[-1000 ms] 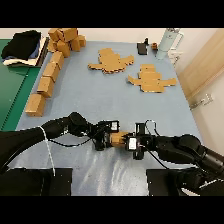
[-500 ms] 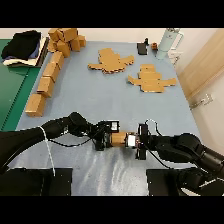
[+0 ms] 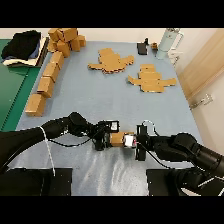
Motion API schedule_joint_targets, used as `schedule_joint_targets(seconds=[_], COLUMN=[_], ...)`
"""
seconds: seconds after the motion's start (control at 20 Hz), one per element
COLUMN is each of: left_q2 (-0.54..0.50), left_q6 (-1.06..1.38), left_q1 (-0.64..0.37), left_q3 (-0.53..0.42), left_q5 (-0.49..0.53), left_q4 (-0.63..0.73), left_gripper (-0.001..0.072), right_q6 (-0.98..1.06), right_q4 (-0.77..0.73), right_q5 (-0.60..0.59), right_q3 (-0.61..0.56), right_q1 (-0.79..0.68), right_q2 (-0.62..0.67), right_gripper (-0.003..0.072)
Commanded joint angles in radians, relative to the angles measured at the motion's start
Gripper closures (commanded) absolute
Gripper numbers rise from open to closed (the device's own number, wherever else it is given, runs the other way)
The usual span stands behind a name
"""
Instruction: Fold the box.
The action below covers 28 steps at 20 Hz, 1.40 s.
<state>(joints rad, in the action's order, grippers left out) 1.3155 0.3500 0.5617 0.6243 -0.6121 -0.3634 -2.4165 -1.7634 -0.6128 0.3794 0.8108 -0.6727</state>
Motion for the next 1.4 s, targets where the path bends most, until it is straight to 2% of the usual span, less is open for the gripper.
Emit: schedule_joint_targets(seconds=[0.0,0.25,0.35,0.5,0.7,0.85,1.05,1.15,1.35], left_q2=[0.000,0.000,0.000,0.000,0.000,0.000,0.000,0.000,-0.008], left_q6=[0.000,0.000,0.000,0.000,0.000,0.000,0.000,0.000,-0.013], left_q1=[0.000,0.000,0.000,0.000,0.000,0.000,0.000,0.000,-0.002], left_q3=[0.001,0.001,0.001,0.001,0.001,0.001,0.001,0.001,0.003], left_q5=[0.000,0.000,0.000,0.000,0.000,0.000,0.000,0.001,0.003], left_q4=[0.000,0.000,0.000,0.000,0.000,0.000,0.000,0.000,0.000], left_gripper=[0.0460,0.0460,0.0460,0.0460,0.0460,0.0460,0.0460,0.0460,0.0460], right_q6=[0.001,0.003,0.071,0.415,0.978,1.217,1.408,1.437,1.438], right_q4=[0.002,0.006,0.017,0.132,0.413,0.557,0.524,0.462,0.365], right_q5=[0.000,0.003,0.012,0.011,0.009,-0.038,-0.267,-0.356,-0.357], right_q3=[0.000,0.000,0.005,0.032,0.088,0.139,0.255,0.312,0.344], right_q1=[0.000,-0.002,-0.002,-0.002,-0.002,-0.035,-0.197,-0.272,-0.297], right_q2=[0.011,0.080,0.082,0.080,0.080,0.037,-0.143,-0.236,-0.309], right_gripper=[0.0668,0.0668,0.0668,0.0668,0.0668,0.0668,0.0668,0.0668,0.0668])
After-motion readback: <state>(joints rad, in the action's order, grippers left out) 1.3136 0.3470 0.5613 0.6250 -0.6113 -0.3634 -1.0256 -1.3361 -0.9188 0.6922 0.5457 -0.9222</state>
